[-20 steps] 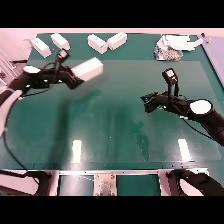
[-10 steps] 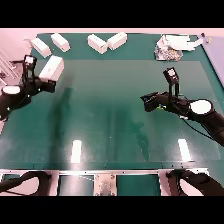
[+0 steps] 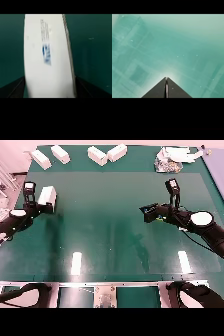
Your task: Fold the box and place the chain.
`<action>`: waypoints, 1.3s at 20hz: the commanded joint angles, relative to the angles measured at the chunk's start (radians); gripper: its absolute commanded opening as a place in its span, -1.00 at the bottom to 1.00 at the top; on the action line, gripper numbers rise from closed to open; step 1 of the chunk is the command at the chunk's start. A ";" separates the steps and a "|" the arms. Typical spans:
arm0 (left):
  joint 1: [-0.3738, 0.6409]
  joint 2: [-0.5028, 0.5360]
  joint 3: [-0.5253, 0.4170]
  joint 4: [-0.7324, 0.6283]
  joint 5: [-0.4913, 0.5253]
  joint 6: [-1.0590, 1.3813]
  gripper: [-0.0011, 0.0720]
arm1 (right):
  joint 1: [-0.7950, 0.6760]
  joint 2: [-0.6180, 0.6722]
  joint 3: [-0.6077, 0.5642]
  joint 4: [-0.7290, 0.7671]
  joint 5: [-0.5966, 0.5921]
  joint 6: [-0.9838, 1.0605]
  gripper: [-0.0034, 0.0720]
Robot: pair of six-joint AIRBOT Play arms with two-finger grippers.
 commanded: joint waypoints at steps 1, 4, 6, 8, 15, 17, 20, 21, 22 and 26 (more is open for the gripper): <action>0.001 -0.014 0.000 0.010 0.030 0.002 1.00 | 0.001 0.001 0.000 0.012 0.005 0.000 -0.87; 0.001 0.028 0.016 0.032 -0.016 0.009 1.00 | 0.001 0.007 0.000 0.011 0.005 0.000 -0.87; 0.001 0.124 0.015 0.033 -0.098 0.008 1.00 | 0.000 0.050 0.001 0.011 -0.010 0.000 -0.87; 0.001 0.255 0.014 0.034 -0.160 0.003 1.00 | 0.000 0.133 0.001 0.011 -0.065 0.000 -0.87; -0.037 0.632 -0.039 0.104 -0.467 -0.127 -0.94 | 0.000 0.417 -0.045 -0.024 -0.114 0.000 -0.88; -0.104 0.772 -0.149 0.104 -0.322 -0.126 -0.94 | 0.000 0.485 -0.106 -0.038 -0.171 0.000 -0.88; -0.208 0.937 -0.348 0.103 -0.163 -0.164 -0.94 | 0.001 0.555 -0.220 -0.038 -0.264 -0.001 -0.88; -0.239 0.967 -0.412 0.103 -0.132 -0.166 -0.94 | 0.001 0.562 -0.257 -0.038 -0.277 -0.001 -0.88; -0.262 0.980 -0.464 0.103 -0.098 -0.169 -0.94 | 0.001 0.562 -0.297 -0.038 -0.291 -0.002 -0.88; -0.323 0.980 -0.605 0.103 0.073 -0.167 -0.94 | 0.002 0.562 -0.433 -0.048 -0.378 -0.027 -0.88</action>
